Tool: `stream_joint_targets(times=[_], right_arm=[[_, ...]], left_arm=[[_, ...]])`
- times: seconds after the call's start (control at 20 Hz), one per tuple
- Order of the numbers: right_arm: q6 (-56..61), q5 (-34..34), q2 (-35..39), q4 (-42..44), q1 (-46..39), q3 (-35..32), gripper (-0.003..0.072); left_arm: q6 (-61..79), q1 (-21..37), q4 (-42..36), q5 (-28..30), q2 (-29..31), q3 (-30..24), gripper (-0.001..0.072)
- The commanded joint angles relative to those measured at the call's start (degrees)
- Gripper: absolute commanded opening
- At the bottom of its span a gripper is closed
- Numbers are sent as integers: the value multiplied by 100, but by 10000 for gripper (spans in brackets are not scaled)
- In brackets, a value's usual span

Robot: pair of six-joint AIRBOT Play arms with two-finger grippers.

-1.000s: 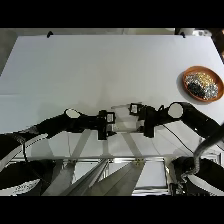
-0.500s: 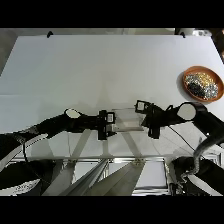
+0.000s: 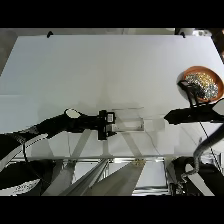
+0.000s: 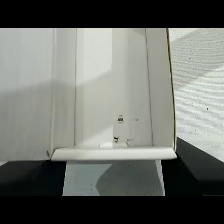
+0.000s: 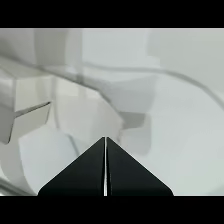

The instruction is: Fold the box and place the chain.

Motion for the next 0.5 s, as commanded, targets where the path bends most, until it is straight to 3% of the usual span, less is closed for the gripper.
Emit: stream_joint_targets(times=[0.0, 0.25, 0.45], right_arm=[[763, 133, 4, -31, -667, -81, 12], [678, -490, -350, 247, -682, -896, 12], [361, -625, -752, 649, -678, -992, 11]], left_arm=[[2, 4, 2, 0, 2, 2, 136], [0, 4, 2, 0, 2, 2, 136], [2, 4, 2, -2, 2, 2, 136]])
